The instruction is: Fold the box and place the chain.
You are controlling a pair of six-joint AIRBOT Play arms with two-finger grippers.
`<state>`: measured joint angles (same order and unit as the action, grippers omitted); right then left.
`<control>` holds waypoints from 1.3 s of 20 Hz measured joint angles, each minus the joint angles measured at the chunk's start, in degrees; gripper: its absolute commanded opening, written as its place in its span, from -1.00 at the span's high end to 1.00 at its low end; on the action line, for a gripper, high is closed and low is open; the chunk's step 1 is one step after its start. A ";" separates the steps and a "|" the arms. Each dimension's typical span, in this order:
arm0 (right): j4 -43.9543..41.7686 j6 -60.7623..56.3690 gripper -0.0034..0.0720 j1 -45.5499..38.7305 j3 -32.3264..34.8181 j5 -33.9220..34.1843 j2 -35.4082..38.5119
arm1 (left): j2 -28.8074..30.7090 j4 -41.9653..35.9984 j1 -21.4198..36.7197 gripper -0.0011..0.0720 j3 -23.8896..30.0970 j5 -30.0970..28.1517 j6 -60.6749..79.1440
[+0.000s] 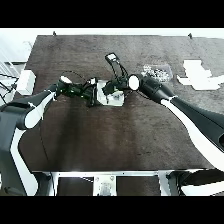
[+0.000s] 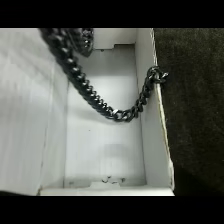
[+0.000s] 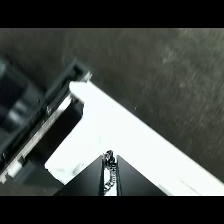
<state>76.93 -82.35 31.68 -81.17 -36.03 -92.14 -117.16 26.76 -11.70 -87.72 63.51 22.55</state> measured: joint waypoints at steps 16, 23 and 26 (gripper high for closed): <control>-0.46 0.02 0.88 -0.04 2.38 -2.36 8.48 | 0.00 0.00 0.00 -0.33 0.00 0.00 0.00; -2.54 0.11 -0.27 -0.15 3.65 -1.46 -0.26 | 0.00 0.00 0.00 -0.33 0.00 -0.02 -0.02; -1.55 0.28 -0.27 -1.22 3.74 -2.60 1.62 | 0.00 0.00 0.00 -0.33 0.00 -0.02 0.00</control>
<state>75.37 -82.06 30.46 -77.43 -38.63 -90.52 -117.16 26.76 -11.70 -87.72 63.48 22.55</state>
